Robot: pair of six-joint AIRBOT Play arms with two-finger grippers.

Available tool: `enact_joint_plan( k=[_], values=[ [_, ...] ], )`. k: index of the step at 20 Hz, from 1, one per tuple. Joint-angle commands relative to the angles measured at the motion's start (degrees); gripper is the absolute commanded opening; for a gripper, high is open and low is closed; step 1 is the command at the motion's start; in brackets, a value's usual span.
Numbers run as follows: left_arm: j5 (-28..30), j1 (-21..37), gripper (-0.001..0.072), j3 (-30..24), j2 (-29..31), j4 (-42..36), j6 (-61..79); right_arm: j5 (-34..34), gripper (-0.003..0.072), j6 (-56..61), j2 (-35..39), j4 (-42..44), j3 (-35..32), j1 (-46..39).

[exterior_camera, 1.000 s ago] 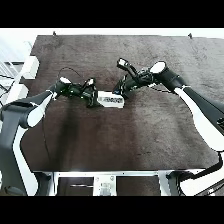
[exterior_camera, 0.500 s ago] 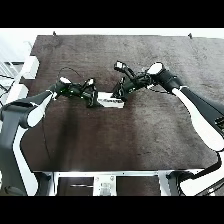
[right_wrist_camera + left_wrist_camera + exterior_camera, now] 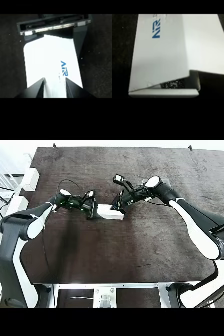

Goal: Fold the box and place the chain.

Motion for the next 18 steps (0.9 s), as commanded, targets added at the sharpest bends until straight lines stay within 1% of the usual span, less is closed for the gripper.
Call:
enact_joint_plan(
  k=[1,4,5,6,8,10,11,12,13,15,18],
  values=[
    [-0.1,0.0,0.0624,0.0,0.0,0.0,0.0,-0.7,0.0292,0.0,-0.2,0.0,1.2,0.0],
    [-0.1,0.0,0.0624,0.0,0.0,0.0,0.0,-0.6,0.0302,0.0,-0.2,-0.3,1.2,0.0],
    [-0.1,0.0,0.0624,0.0,0.0,0.0,0.0,0.1,0.0378,0.0,-0.2,-0.2,1.2,0.0],
    [-0.1,0.0,0.0624,0.0,0.0,0.0,0.0,1.6,0.0398,0.0,-0.2,-0.2,1.2,0.0],
    [-0.1,0.0,0.0624,0.0,0.0,0.0,0.0,3.2,0.0397,0.1,-0.2,-0.3,1.2,0.0],
    [-0.1,0.0,0.0624,0.0,0.0,0.0,0.0,3.2,0.0398,0.1,-0.3,-0.3,1.2,0.0],
    [0.0,0.0,0.0625,0.0,0.0,0.0,0.0,3.2,0.0409,0.5,-0.3,-0.3,1.2,0.0],
    [0.0,0.0,0.0624,0.0,0.0,0.0,0.0,3.5,0.0436,0.7,-0.4,-0.3,1.2,0.0],
    [0.0,0.0,0.0625,0.0,0.0,0.0,0.0,3.5,0.0437,0.7,-0.5,-0.5,1.2,0.0],
    [-0.1,0.0,0.0624,0.0,0.0,0.0,0.0,2.2,0.0436,0.7,-0.8,-1.7,1.2,0.0],
    [-0.1,0.0,0.0624,0.0,0.0,0.0,0.0,-1.6,0.0435,0.7,-1.3,-2.4,1.2,0.0]
  ],
)
